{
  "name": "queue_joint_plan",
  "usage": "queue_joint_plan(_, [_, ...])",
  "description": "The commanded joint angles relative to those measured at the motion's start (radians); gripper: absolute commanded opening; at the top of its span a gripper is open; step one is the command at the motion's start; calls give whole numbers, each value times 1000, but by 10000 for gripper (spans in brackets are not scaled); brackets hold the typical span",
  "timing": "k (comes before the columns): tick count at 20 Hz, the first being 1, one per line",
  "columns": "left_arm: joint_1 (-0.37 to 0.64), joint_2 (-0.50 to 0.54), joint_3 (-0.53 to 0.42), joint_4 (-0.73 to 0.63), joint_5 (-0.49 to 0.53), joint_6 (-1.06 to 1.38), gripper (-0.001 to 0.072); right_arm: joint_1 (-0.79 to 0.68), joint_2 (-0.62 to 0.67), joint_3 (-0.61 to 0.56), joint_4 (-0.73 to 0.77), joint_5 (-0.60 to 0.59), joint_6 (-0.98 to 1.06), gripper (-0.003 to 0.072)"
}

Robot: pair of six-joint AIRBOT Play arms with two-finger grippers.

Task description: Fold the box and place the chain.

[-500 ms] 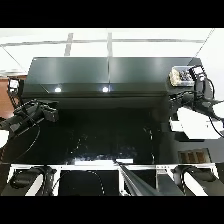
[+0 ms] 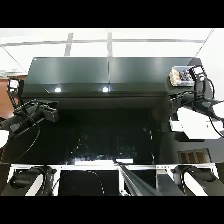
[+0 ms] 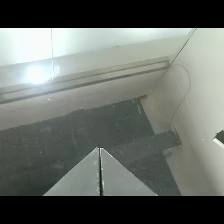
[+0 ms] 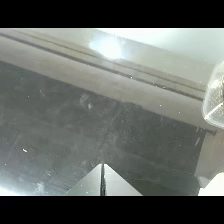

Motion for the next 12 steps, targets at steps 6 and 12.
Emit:
queue_joint_plan(6, [-1,1,0,-32,0,0,30,1,0,0,56,-8,1,13])
queue_joint_plan(12, [-1,-89,-1,-89,142,-4,373,1,-44,0,333,-179,0,720])
